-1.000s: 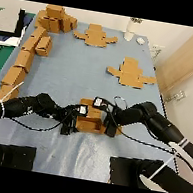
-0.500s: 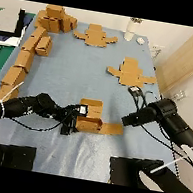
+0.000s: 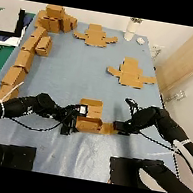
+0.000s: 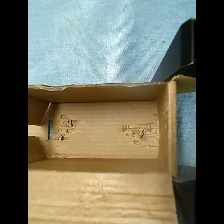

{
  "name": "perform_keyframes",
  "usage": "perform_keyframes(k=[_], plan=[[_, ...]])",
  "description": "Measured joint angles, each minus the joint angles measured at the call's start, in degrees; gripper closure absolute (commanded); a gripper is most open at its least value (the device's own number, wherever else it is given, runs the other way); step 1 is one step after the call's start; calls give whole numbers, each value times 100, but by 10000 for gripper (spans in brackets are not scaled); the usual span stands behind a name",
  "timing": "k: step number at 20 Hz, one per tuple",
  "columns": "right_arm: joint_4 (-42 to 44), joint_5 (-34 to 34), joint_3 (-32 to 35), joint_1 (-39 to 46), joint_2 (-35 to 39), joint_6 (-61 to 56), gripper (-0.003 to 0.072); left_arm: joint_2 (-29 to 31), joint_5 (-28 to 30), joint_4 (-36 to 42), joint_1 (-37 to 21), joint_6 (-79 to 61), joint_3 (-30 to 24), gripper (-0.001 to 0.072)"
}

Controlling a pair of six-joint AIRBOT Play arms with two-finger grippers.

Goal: Fold the box.

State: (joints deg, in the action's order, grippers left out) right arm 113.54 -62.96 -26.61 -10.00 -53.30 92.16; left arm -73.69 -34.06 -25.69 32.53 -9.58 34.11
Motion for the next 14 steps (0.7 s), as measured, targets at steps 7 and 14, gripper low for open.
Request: perform_keyframes(k=[7, 14], plan=[[1047, 192, 57, 24, 129, 660, 683, 0, 0, -2, 0, 2, 0, 260], [1657, 92, -90, 24, 164, 1147, 361, 0, 2, -2, 0, 2, 0, 260]])
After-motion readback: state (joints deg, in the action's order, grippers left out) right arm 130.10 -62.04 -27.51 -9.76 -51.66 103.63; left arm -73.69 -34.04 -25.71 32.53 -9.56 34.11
